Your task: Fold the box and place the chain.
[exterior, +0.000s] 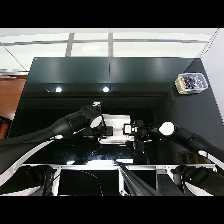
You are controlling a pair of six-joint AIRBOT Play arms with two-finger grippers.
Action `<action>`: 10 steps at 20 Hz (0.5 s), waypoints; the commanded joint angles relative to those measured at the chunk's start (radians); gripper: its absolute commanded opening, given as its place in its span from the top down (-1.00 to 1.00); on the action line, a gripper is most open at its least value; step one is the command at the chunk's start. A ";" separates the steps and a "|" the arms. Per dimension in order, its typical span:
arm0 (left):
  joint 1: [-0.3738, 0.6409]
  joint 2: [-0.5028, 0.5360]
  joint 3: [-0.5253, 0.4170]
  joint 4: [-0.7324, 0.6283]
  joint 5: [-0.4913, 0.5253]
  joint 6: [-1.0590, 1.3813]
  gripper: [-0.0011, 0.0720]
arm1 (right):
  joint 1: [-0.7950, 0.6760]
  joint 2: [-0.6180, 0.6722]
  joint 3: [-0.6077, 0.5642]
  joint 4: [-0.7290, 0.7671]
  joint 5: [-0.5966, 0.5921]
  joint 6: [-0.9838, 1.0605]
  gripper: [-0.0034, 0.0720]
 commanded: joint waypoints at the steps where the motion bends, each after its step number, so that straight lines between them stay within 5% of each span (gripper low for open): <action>1: 0.000 0.011 0.001 0.023 -0.013 0.000 0.08 | 0.001 0.000 0.000 0.001 0.001 0.001 0.80; 3: -0.003 0.009 0.000 0.020 0.000 0.000 0.66 | 0.001 0.000 0.000 0.001 0.001 0.002 0.80; 5: -0.014 0.005 0.000 0.018 0.029 0.000 0.70 | 0.001 0.000 0.000 0.001 0.001 0.001 0.80; 6: -0.016 0.004 0.000 0.019 0.037 0.000 0.90 | 0.001 0.000 0.000 0.001 0.001 0.002 0.80; 10: -0.014 0.004 0.000 0.023 0.010 0.002 0.92 | 0.001 0.000 0.000 0.001 0.001 0.001 0.80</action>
